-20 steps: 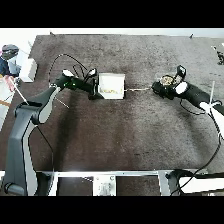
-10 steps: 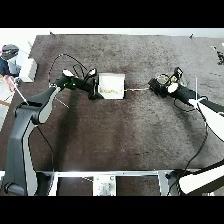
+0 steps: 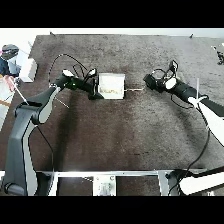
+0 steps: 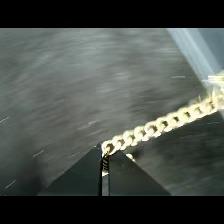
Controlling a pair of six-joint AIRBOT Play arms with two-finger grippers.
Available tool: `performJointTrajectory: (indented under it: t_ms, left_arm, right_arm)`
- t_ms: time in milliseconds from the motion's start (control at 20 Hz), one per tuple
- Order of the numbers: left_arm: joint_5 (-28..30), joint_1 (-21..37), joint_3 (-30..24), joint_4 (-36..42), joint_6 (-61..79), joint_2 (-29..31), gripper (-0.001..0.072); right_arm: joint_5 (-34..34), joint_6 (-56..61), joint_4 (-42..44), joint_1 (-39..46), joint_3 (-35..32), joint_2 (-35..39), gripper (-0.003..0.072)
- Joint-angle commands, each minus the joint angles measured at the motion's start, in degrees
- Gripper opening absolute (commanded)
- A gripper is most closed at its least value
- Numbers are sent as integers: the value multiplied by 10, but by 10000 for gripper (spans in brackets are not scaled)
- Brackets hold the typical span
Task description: Fold the box and place the chain.
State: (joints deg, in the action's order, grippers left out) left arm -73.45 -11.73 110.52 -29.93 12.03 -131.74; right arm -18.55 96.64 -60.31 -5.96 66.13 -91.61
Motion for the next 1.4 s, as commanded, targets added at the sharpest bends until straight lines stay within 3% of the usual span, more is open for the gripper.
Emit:
performJointTrajectory:
  t_ms: [0,200,500,700,1000,1100,1350]
  left_arm:
    - [0,1,0,0,0,0,445]
    - [0,1,0,0,0,0,445]
    - [0,1,0,0,0,0,445]
    - [0,1,0,0,0,0,445]
    - [0,1,0,0,0,0,445]
    - [0,1,0,0,0,0,445]
    - [0,1,0,0,0,0,445]
  right_arm:
    - [-42,-42,-3,-49,1,75,6]
    - [-9,-54,5,-121,5,166,7]
    - [2,-71,3,-199,70,174,7]
    - [18,-71,2,-214,74,154,7]
    - [2,-68,2,-225,74,59,10]
    - [-12,-69,-7,-224,74,49,333]
    - [-113,-69,-65,-157,55,55,337]
